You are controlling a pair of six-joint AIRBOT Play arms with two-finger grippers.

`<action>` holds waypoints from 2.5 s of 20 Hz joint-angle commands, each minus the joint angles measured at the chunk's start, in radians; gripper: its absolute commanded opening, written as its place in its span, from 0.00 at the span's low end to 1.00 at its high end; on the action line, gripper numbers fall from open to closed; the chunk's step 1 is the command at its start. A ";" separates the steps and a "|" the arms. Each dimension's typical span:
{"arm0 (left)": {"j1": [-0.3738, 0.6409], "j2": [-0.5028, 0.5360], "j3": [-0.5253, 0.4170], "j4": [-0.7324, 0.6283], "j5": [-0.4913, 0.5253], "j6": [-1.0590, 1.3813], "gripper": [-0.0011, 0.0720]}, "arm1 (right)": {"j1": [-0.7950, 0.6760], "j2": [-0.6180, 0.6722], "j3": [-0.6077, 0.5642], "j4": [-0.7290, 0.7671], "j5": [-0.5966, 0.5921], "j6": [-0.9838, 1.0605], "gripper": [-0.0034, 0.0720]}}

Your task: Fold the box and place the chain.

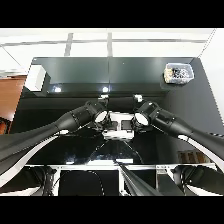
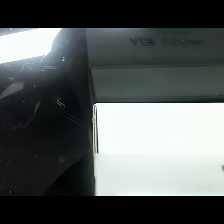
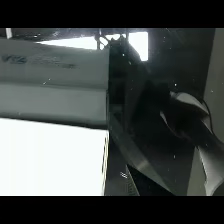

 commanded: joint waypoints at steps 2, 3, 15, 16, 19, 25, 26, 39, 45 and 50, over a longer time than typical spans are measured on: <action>0.000 0.000 0.001 -0.003 0.000 -0.001 0.05 | -0.003 0.148 0.002 0.001 0.074 -0.101 0.49; 0.000 0.000 0.001 -0.003 0.000 -0.001 0.05 | -0.003 0.203 0.002 -0.017 0.092 -0.116 0.49; 0.000 0.000 0.001 -0.003 0.000 -0.001 0.05 | -0.556 0.234 -0.027 -0.576 -0.439 -0.060 0.99; 0.000 0.000 0.001 -0.003 0.000 -0.001 0.05 | -0.624 0.177 -0.005 -0.509 -0.482 -0.060 0.99; 0.001 0.000 0.001 -0.003 0.000 -0.001 0.05 | -0.791 -0.046 0.212 -0.309 -0.461 -0.118 0.98; 0.001 0.000 0.001 -0.003 0.000 -0.001 0.05 | -0.875 -0.539 0.853 -0.069 -0.124 -0.336 0.88; 0.001 0.000 0.001 -0.003 0.000 -0.001 0.05 | -0.875 -0.599 0.924 -0.069 -0.100 -0.336 0.82; 0.001 0.000 0.001 -0.002 0.000 -0.001 0.05 | -0.902 -0.778 1.066 -0.074 0.014 -0.326 0.13; 0.001 0.000 0.001 -0.003 0.000 -0.001 0.05 | -0.901 -0.618 1.114 -0.074 0.058 -0.575 0.07; 0.002 0.000 0.001 0.001 0.000 -0.001 0.05 | -0.893 -0.360 1.109 0.080 0.198 -0.792 0.07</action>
